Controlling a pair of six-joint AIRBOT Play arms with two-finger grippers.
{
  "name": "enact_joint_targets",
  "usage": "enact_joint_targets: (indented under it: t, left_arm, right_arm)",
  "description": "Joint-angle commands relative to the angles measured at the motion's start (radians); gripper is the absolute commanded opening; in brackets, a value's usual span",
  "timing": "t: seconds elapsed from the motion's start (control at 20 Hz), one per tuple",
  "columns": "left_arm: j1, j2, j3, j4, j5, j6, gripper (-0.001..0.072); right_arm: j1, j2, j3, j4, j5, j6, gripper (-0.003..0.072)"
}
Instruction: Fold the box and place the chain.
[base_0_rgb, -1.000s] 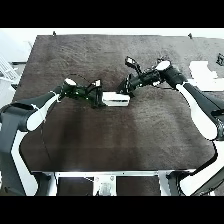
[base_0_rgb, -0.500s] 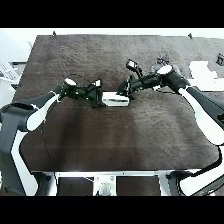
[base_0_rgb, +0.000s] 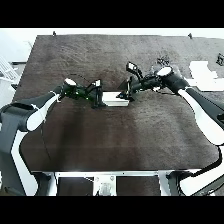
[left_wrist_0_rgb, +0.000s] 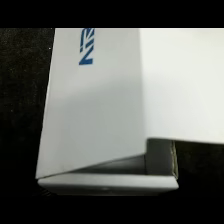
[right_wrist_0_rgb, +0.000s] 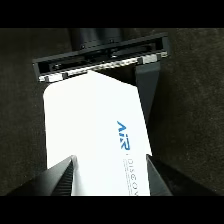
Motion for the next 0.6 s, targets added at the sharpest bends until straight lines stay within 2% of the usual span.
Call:
enact_joint_targets:
  t: [0.0, 0.15, 0.55]
  left_arm:
    - [0.0, 0.0, 0.0, 0.0, 0.0, 0.0, 0.0239]
    - [0.0, 0.0, 0.0, 0.0, 0.0, 0.0, 0.024]
    - [0.0, 0.0, 0.0, 0.0, 0.0, 0.0, 0.024]
  right_arm:
    - [0.0, -0.003, -0.002, 0.0, 0.005, -0.034, 0.0455]
    - [0.0, -0.016, -0.002, -0.001, 0.005, -0.061, 0.0297]
    - [0.0, -0.022, -0.002, 0.0, 0.001, -0.125, 0.0262]
